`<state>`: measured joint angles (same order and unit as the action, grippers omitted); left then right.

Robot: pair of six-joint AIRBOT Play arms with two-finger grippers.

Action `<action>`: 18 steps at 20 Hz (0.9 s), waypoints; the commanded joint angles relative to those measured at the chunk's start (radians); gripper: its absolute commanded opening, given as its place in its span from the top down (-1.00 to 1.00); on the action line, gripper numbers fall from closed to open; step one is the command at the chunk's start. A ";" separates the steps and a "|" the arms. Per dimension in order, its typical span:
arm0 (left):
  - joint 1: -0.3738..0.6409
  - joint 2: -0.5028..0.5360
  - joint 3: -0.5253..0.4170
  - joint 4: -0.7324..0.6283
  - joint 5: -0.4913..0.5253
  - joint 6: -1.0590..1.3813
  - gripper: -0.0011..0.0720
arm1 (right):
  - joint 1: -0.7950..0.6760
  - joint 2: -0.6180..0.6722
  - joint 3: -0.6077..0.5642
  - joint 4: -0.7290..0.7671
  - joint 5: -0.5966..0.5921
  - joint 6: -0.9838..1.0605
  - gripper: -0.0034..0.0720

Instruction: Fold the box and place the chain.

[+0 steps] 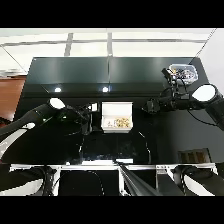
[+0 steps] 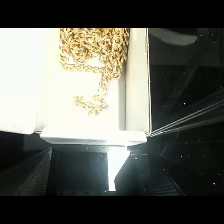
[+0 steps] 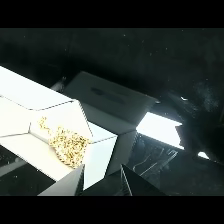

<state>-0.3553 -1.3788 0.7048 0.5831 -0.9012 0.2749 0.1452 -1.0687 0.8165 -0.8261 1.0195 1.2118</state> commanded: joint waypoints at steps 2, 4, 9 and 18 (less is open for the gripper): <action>-0.013 -0.012 0.010 -0.008 0.011 0.000 -0.98 | 0.000 0.000 0.000 0.003 -0.010 0.000 0.16; -0.023 -0.014 0.014 -0.013 0.026 -0.001 -0.98 | 0.000 0.000 0.000 0.003 -0.018 0.000 0.16; -0.046 -0.015 0.016 -0.015 0.080 -0.028 -0.98 | 0.000 0.000 0.000 0.003 -0.019 0.000 0.16; -0.061 -0.054 0.064 0.008 0.023 -0.029 -0.97 | 0.000 -0.001 0.000 0.003 -0.020 0.000 0.16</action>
